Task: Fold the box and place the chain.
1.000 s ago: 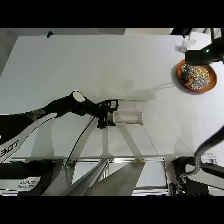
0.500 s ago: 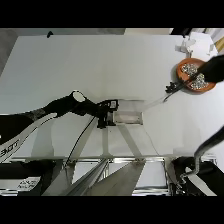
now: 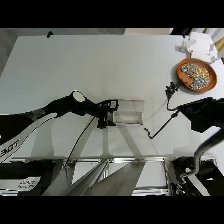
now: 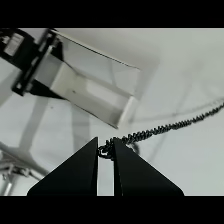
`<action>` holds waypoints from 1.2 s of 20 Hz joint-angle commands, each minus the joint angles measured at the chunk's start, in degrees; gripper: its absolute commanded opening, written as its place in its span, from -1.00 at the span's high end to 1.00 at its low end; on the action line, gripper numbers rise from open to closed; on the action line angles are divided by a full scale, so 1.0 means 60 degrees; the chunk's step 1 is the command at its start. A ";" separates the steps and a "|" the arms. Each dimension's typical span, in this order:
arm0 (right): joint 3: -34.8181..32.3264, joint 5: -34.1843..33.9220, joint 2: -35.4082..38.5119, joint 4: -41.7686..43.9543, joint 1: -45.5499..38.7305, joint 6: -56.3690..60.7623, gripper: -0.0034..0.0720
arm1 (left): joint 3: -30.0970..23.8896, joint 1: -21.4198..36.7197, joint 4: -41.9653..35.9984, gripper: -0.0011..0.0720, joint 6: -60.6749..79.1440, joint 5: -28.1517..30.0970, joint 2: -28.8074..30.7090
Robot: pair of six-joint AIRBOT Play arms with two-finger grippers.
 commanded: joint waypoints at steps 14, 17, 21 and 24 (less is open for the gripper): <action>-0.1388 -0.4532 -0.4226 -0.0357 0.4138 -0.0750 0.86 | -0.0004 0.0004 0.0000 0.40 0.0000 0.0004 0.0004; -0.1388 -0.4976 -0.5326 -0.0426 0.4280 -0.0750 0.86 | -0.0004 0.0004 0.0000 0.40 0.0000 0.0000 0.0004; -0.1413 -0.5056 -0.6233 -0.0463 0.4419 -0.0787 0.86 | -0.0004 0.0004 0.0000 0.40 0.0004 0.0004 0.0004; -0.1435 -0.5249 -0.6419 -0.0495 0.4659 -0.0801 0.55 | -0.0004 0.0004 0.0000 0.40 0.0000 0.0004 0.0004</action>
